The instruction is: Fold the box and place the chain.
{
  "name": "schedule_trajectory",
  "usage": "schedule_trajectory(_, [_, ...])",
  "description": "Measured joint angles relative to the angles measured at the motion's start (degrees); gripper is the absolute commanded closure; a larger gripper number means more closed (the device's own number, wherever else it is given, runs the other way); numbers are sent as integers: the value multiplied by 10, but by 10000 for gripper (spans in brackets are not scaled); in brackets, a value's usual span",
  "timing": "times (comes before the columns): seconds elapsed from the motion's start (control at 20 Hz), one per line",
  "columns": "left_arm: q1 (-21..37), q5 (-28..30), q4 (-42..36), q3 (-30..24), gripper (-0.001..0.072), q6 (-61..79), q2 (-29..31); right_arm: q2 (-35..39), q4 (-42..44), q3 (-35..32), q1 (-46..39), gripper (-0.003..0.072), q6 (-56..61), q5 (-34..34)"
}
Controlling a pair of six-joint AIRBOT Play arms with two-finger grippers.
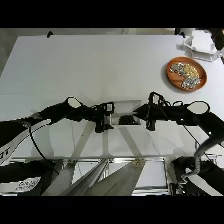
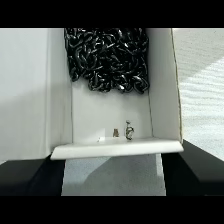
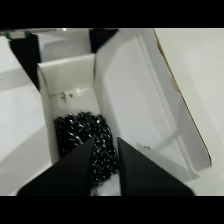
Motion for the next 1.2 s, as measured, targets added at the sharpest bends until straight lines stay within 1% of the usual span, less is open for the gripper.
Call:
schedule_trajectory(0.05, [0, 0, 0, 0, 389, 0, 0, -4, -1, 0, 0, 315, 6, -5])
schedule_trajectory(0.15, [0, 0, 0, 0, 389, 0, 0, -6, 0, 2, 0, 310, 17, -5])
schedule_trajectory(0.2, [0, 0, 0, 0, 389, 0, 0, -2, 0, 7, 0, 348, 19, 1])
schedule_trajectory(0.25, [0, 0, 0, 0, 389, 0, 0, 2, 1, 15, 0, 428, 24, 11])
schedule_trajectory(0.3, [0, 0, 0, 0, 389, 0, 0, 9, 1, 29, 0, 483, 33, 26])
schedule_trajectory(0.35, [0, 0, 0, 0, 389, 0, 0, 14, 0, 48, 0, 489, 45, 41])
schedule_trajectory(0.45, [0, 0, 0, 0, 389, 0, 0, 20, -18, 103, 0, 484, 78, 63])
schedule_trajectory(0.55, [0, 0, 0, 0, 389, 0, 0, 12, -49, 165, 0, 482, 118, 62])
schedule_trajectory(0.6, [0, 0, 0, 0, 389, 0, 0, -2, -68, 195, 0, 443, 138, 54])
schedule_trajectory(0.65, [0, 0, 0, 0, 389, 0, 0, -20, -82, 221, 0, 379, 153, 50])
schedule_trajectory(0.75, [0, 0, 0, 0, 389, 0, 0, -73, -101, 264, 0, 333, 175, 49])
schedule_trajectory(0.8, [0, 0, 0, 0, 389, 0, 0, -105, -108, 281, 0, 334, 188, 51])
schedule_trajectory(0.9, [0, 0, 0, 0, 389, 0, 0, -163, -118, 304, 2, 340, 206, 66])
schedule_trajectory(1.0, [0, 0, 0, 0, 389, 0, 0, -205, -122, 316, 11, 340, 215, 89])
schedule_trajectory(1.2, [0, 0, 0, 0, 389, 0, 0, -239, -127, 324, 39, 341, 221, 123])
